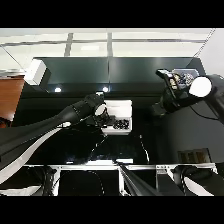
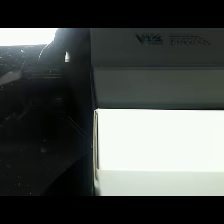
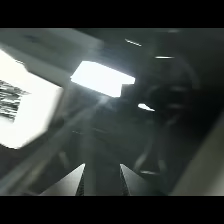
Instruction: Fold the box and place the chain.
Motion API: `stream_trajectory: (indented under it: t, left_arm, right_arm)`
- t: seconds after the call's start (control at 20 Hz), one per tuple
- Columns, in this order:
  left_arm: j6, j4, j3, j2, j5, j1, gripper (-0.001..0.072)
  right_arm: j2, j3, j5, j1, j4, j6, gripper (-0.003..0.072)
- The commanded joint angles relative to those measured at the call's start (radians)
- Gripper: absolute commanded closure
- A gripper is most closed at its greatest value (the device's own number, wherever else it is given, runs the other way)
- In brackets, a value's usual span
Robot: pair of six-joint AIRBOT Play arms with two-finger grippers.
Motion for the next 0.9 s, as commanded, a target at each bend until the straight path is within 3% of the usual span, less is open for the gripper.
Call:
stream_trajectory:
  t: [0.0,0.3,0.35,0.4,0.45,0.7,0.85]
  left_arm:
    - [0.001,0.000,0.001,0.000,-0.006,0.000,0.0681]
    - [0.000,0.003,0.022,0.001,-0.034,0.003,0.0675]
    - [0.000,0.008,0.037,0.004,-0.047,0.003,0.0548]
    - [-0.002,0.022,0.056,0.013,-0.060,0.001,0.0284]
    - [-0.011,0.060,0.069,0.032,-0.070,-0.006,0.0191]
    - [0.115,0.183,0.058,0.216,-0.137,-0.023,0.0191]
    - [0.138,0.339,-0.081,0.385,-0.183,0.029,0.0191]
  right_arm:
    - [0.058,-0.058,-0.019,-0.042,-0.060,0.001,0.0417]
    - [0.058,-0.090,-0.063,-0.040,0.005,-0.005,0.0417]
    - [0.058,-0.090,-0.069,-0.040,0.005,-0.006,0.0417]
    - [0.058,-0.090,-0.074,-0.040,0.005,-0.006,0.0418]
    - [0.058,-0.090,-0.076,-0.040,0.005,-0.006,0.0418]
    - [0.058,-0.090,-0.090,-0.040,0.005,-0.005,0.0418]
    - [0.058,-0.090,-0.096,-0.040,0.005,-0.005,0.0417]
